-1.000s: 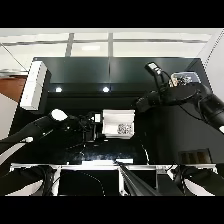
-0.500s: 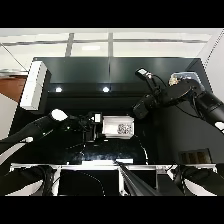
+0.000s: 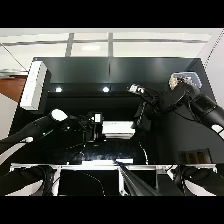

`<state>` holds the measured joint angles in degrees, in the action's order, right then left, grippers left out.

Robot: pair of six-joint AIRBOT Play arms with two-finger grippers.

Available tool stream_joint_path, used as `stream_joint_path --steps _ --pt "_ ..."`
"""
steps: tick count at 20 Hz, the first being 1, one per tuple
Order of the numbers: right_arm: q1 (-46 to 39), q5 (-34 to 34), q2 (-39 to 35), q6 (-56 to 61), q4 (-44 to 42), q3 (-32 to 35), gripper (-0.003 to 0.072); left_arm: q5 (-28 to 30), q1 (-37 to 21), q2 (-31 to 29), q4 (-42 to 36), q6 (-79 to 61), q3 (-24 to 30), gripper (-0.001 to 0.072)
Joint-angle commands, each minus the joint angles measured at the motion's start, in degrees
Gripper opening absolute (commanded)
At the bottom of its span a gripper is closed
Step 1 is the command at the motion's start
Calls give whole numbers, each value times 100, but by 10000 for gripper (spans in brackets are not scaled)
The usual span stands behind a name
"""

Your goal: Fold the box and place the chain.

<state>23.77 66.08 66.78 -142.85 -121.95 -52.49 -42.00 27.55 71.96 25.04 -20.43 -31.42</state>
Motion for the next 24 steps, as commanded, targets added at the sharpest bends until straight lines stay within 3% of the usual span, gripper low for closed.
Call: stream_joint_path --steps 1,7,14,16,17,18,19,20,24 --pt "136 -129 4 -531 -103 72 689 2 4 4 0 -2 0 399" --pt "367 310 2 -535 -50 72 691 0 4 4 0 -2 0 399" --pt "382 -184 52 -345 350 138 688 0 4 4 0 -2 0 399" --pt "457 -262 96 -343 345 138 617 2 4 4 0 -2 0 399" --pt "511 -323 96 -348 348 138 534 2 4 4 0 -2 0 399" --pt "560 -387 96 -345 348 138 533 2 4 4 0 -2 0 399" --pt "603 -409 96 -348 345 138 393 2 4 4 0 -2 0 399" --pt "640 -402 96 -345 345 138 311 2 4 4 0 -2 0 399" --pt "745 -367 96 -332 310 138 311 2 4 4 0 -2 0 399"
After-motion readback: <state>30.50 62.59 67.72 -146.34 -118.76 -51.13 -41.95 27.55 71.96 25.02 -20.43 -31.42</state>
